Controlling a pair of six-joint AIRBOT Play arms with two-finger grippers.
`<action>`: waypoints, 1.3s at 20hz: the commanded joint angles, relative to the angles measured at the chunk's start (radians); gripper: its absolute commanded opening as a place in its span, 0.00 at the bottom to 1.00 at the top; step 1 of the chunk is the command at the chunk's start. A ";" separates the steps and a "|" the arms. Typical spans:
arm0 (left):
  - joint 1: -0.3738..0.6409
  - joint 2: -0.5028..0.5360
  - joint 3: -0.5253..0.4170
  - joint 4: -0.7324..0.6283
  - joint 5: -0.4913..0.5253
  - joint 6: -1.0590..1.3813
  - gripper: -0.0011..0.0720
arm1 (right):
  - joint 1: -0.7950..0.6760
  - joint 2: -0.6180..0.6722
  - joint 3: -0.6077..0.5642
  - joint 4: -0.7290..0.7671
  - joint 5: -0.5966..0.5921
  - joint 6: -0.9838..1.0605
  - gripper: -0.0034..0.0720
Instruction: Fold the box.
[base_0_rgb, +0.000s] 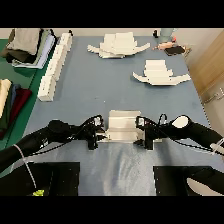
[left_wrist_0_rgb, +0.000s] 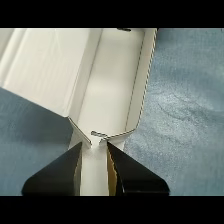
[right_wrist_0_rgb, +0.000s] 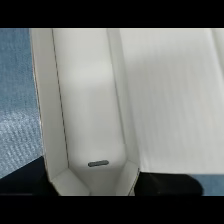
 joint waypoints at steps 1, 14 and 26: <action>-0.031 -0.066 0.055 -0.001 -0.051 0.019 0.32 | 0.000 0.001 0.000 0.000 0.000 0.000 0.76; -0.085 -0.172 0.116 -0.059 -0.035 0.023 0.96 | 0.000 0.001 0.001 0.000 0.000 0.000 0.76; -0.082 0.040 0.116 0.671 -0.068 -1.020 0.04 | 0.000 0.001 0.000 0.000 0.000 0.000 0.76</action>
